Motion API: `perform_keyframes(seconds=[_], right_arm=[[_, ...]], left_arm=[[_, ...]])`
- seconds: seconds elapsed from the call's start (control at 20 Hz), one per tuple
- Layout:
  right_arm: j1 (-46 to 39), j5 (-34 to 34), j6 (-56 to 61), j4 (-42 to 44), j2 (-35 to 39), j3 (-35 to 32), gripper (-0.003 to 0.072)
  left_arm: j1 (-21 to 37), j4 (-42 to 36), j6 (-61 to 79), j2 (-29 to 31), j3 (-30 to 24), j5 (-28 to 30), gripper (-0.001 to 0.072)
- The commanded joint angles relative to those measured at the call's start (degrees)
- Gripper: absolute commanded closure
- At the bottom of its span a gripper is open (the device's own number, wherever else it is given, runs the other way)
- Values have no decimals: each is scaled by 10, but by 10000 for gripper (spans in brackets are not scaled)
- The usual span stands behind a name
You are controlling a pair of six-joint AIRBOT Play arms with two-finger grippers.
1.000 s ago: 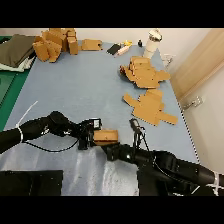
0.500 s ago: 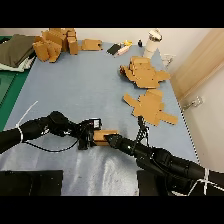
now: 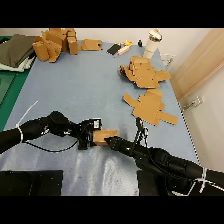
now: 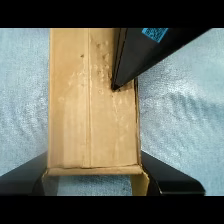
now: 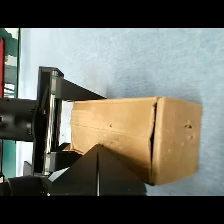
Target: Fold the box.
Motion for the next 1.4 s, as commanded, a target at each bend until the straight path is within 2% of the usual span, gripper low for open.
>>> perform_keyframes(seconds=[0.0,0.15,0.25,0.35,0.4,0.45,0.55,0.6,0.65,0.75,0.85,1.1,1.35], right_arm=[[0,-16,0,0,-2,0,683],[0,-19,-2,-3,-1,0,684],[0,-22,-2,-34,17,13,684],[0,-82,-2,-56,63,44,684],[0,-142,-2,-92,91,66,685],[-2,-235,-2,-140,115,94,685],[-22,-495,-2,-238,134,166,685],[-34,-600,-17,-269,130,197,684],[-51,-683,-42,-282,118,226,684],[-91,-773,-68,-262,81,273,683],[-120,-788,-68,-234,35,296,683],[-126,-751,-68,-187,-66,300,683],[-126,-694,-68,-175,-109,300,683]], left_arm=[[0,0,0,0,0,0,257],[0,0,0,0,0,0,257],[0,0,0,0,0,0,257],[0,0,0,0,0,-1,257],[0,0,0,0,0,0,257],[0,0,0,0,0,0,257],[0,0,0,0,0,0,257],[0,0,0,0,0,-1,257],[0,0,0,0,0,-1,257],[0,0,0,0,0,0,257],[0,0,0,0,0,0,257],[-10,0,0,0,0,4,257],[-9,0,0,0,0,-6,257]])
